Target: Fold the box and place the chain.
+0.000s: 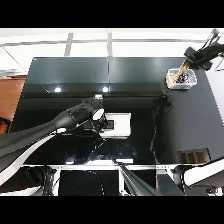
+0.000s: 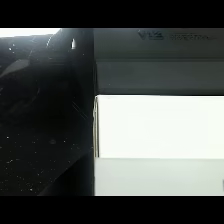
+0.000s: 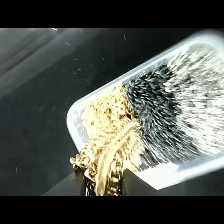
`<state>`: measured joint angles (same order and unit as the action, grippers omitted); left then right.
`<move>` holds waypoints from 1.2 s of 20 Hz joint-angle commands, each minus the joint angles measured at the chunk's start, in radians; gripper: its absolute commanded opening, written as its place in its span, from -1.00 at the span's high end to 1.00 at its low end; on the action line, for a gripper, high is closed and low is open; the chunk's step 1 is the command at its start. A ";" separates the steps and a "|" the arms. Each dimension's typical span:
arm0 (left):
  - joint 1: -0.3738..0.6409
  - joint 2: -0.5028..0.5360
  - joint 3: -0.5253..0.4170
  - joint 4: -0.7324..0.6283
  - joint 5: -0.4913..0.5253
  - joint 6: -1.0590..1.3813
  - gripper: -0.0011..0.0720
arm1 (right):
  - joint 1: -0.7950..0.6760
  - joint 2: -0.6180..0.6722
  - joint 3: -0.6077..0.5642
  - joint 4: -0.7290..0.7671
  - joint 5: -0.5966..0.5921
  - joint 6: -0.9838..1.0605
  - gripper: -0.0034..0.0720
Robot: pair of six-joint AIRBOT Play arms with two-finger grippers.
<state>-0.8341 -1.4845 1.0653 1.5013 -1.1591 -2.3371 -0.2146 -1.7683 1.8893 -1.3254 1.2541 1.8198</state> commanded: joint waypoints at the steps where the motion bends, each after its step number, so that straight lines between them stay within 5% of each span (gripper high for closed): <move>1: 0.001 0.000 0.000 0.000 0.002 0.000 0.90 | -0.006 0.192 0.008 -0.037 0.036 -0.172 0.87; 13: 0.001 0.000 0.000 0.000 0.002 0.000 0.90 | 0.168 0.719 -0.054 0.118 0.184 -0.304 0.87; 24: 0.001 0.000 0.000 0.000 0.002 0.000 0.90 | 0.429 0.801 -0.085 0.261 0.375 -0.311 0.87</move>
<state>-0.8337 -1.4845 1.0653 1.5013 -1.1572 -2.3379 0.1722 -0.9752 1.8248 -1.1362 1.5867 1.5131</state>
